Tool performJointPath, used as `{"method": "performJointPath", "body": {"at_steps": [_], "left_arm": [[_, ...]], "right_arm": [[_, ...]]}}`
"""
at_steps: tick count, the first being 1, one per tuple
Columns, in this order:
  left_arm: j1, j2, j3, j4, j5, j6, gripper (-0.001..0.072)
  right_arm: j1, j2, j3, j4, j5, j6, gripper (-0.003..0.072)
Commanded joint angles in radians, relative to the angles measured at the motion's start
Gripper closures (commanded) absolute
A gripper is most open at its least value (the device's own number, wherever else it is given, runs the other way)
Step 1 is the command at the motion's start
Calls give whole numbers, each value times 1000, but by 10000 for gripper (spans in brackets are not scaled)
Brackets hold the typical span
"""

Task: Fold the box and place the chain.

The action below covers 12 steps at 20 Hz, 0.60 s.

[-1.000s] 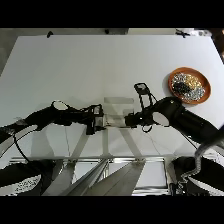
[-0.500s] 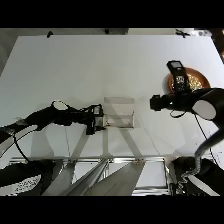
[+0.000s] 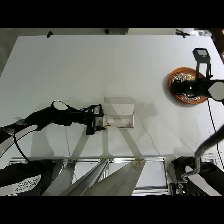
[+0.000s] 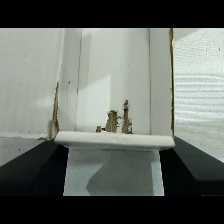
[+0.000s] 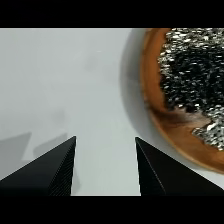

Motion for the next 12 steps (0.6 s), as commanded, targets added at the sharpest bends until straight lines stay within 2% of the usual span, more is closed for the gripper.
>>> {"method": "performJointPath", "body": {"at_steps": [1, 6, 12], "left_arm": [[0, 0, 0, 0, 0, 0, 440], [0, 0, 0, 0, 0, 0, 440], [0, 0, 0, 0, 0, 0, 440]], "right_arm": [[-100, -121, 46, 14, -27, -63, 278], [-159, -294, 129, 18, -23, -89, 278], [-161, -441, 182, 32, -42, -118, 278]]}}
